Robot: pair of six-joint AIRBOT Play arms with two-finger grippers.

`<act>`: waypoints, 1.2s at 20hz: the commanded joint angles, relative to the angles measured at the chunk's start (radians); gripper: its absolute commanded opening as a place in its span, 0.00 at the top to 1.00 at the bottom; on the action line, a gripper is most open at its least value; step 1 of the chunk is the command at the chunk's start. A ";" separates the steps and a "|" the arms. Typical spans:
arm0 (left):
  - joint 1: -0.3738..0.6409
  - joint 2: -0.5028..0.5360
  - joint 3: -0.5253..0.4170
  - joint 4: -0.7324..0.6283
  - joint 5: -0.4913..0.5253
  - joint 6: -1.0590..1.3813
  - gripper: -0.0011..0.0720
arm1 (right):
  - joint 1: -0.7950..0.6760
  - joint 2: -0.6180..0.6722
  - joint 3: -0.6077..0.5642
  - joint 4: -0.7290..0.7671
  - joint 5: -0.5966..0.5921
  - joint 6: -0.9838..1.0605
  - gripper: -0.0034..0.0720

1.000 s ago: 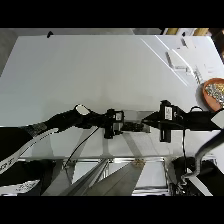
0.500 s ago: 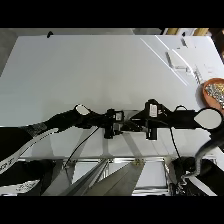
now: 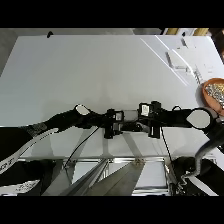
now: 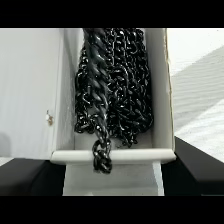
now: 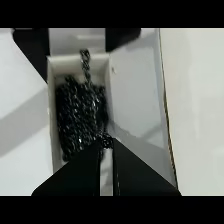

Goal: Fold the box and place the chain.

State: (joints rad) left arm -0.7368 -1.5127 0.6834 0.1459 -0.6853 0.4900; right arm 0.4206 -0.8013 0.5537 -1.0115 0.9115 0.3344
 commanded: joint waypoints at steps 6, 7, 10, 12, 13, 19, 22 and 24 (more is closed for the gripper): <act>0.000 0.001 0.001 0.000 0.000 0.000 0.61 | 0.001 0.072 0.001 -0.225 0.024 0.219 0.93; 0.000 0.000 0.001 0.000 0.000 0.000 0.61 | 0.001 0.076 0.001 -0.225 0.033 0.219 0.93; 0.000 0.001 0.001 0.000 0.000 0.000 0.61 | 0.001 0.077 0.001 -0.212 0.047 0.219 0.93; 0.000 0.001 0.001 0.000 0.000 0.000 0.61 | 0.001 0.077 0.001 -0.167 0.047 0.216 0.91; 0.000 0.001 0.001 0.000 0.000 0.000 0.61 | 0.001 0.077 0.001 -0.129 0.046 0.211 0.84; 0.000 0.001 0.001 0.000 0.000 0.000 0.61 | 0.001 0.065 0.034 -0.027 0.078 0.209 0.61; 0.000 0.001 0.001 0.000 0.000 0.000 0.61 | 0.001 0.000 0.180 -0.061 0.146 0.211 0.82; 0.000 0.001 0.001 0.000 0.000 0.000 0.61 | 0.001 -0.078 0.278 -0.065 0.152 0.211 0.91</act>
